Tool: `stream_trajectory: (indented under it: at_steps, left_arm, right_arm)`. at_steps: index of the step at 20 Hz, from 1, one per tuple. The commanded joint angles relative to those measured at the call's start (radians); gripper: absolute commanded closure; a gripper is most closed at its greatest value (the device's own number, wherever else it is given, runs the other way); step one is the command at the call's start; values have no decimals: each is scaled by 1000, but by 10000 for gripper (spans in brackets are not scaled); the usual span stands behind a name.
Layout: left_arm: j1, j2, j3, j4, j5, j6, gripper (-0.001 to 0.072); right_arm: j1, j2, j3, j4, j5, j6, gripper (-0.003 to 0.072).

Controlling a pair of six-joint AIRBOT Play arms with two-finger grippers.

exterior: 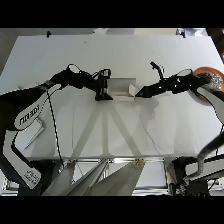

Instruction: Fold the box and place the chain.

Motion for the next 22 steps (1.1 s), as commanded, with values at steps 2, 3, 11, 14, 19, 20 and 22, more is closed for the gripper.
stream_trajectory:
  at_steps: [2, 3, 11, 14, 19, 20, 22]
  left_arm:
    - [0, -1, 0, 1, 2, 0, 491]
    - [0, -1, 0, 1, 2, 0, 491]
    - [0, -1, 0, 1, 2, 0, 491]
    - [0, -1, 0, 1, 1, 0, 491]
    - [0, -1, 0, 1, 1, 0, 491]
    - [0, -1, 0, 1, 1, 0, 491]
    - [0, -1, 0, 1, 1, 0, 491]
  right_arm:
    - [1, 38, 0, -23, -9, 3, 512]
    - [1, 46, 0, -46, -24, 5, 512]
    - [1, 52, 0, -32, -61, 12, 424]
    - [2, 52, 0, -22, -78, 13, 276]
    - [2, 52, 0, 25, -113, 10, 268]
    - [2, 52, 0, 27, -111, 10, 269]
    - [2, 52, 0, 19, -99, 10, 271]
